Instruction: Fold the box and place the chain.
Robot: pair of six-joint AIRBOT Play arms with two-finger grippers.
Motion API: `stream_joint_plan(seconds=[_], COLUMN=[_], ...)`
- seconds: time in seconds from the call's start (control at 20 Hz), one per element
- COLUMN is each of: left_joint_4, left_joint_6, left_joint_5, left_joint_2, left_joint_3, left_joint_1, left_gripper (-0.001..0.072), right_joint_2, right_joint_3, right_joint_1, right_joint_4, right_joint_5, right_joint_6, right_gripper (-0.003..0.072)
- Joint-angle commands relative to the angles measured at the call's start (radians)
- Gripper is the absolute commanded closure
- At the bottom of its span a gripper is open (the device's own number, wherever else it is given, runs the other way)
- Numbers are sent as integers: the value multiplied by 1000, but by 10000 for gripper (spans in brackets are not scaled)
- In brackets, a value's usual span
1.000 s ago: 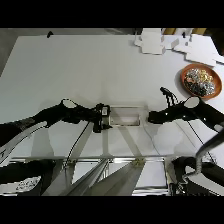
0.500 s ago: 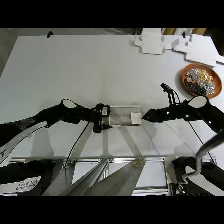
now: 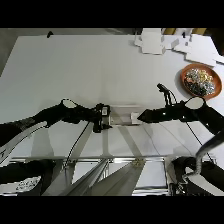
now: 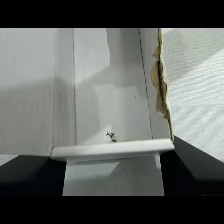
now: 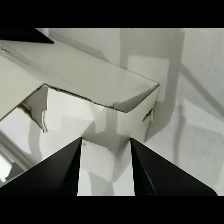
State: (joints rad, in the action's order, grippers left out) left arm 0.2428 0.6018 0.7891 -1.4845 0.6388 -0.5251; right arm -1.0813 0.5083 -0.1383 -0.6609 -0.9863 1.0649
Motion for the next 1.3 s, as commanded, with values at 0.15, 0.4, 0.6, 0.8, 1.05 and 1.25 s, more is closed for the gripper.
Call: stream_joint_plan(seconds=[0.15, 0.4, 0.6, 0.8, 1.05, 1.25], left_joint_4=[0, 0, 0, 0, 0, 0], left_joint_6=[0, 0, 0, 0, 0, 0], left_joint_5=[0, 0, 0, 0, 0, 0], left_joint_2=[0, 0, 0, 0, 0, 0], left_joint_3=[1, 1, 1, 1, 1, 1], left_joint_1=[0, 0, 0, 0, 0, 0], left_gripper=[559, 559, 559, 559, 559, 559], right_joint_2=[0, 1, -7, -14, -14, -20], right_joint_3=[29, 78, 130, 161, 175, 175], right_joint_1=[-120, -194, -274, -332, -362, -397], right_joint_4=[-57, -260, -418, -487, -524, -548], right_joint_5=[105, 122, 127, 115, 108, 113], right_joint_6=[92, 322, 457, 563, 610, 610], right_gripper=[340, 341, 341, 340, 277, 181])
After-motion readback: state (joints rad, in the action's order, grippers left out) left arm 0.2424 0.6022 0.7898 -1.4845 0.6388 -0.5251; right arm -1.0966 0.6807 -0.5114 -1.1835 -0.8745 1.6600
